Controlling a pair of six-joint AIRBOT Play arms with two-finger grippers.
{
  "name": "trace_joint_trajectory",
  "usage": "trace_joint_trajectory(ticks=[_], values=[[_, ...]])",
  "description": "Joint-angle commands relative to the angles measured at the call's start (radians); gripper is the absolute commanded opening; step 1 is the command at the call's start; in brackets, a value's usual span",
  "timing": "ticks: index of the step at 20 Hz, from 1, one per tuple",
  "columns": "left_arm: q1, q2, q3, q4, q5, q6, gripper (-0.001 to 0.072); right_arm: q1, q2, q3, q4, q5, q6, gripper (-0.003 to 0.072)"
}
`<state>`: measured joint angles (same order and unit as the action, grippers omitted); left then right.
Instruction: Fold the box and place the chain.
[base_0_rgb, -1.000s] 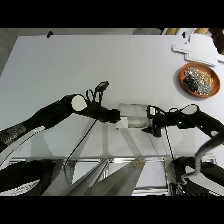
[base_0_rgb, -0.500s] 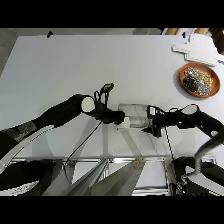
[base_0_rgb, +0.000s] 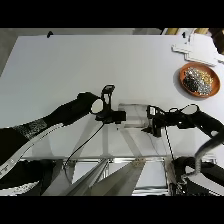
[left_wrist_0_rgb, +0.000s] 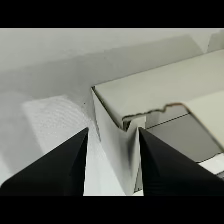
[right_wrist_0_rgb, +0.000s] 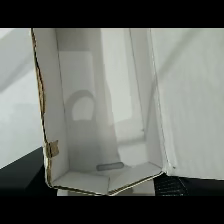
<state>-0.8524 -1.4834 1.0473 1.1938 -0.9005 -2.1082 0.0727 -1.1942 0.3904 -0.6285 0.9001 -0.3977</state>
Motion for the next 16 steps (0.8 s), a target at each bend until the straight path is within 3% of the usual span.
trace_joint_trajectory(ticks=[1, 7, 14, 16], values=[[-0.02, -0.023, 0.072, 0.07, -0.069, -0.085, 0.0349, 0.0, 0.0, 0.0, 0.0, 0.0, 0.0, 0.0358], [-0.06, -0.174, 0.299, 0.17, -0.309, -0.19, 0.0349, 0.0, 0.0, 0.0, 0.0, 0.001, 0.0, 0.0358], [-0.097, -0.259, 0.315, 0.195, -0.331, -0.327, 0.0347, 0.0, 0.0, 0.0, 0.0, 0.001, 0.0, 0.0358], [-0.099, -0.27, 0.315, 0.196, -0.331, -0.346, 0.0317, 0.0, 0.0, 0.0, 0.0, 0.001, 0.0, 0.0358]])
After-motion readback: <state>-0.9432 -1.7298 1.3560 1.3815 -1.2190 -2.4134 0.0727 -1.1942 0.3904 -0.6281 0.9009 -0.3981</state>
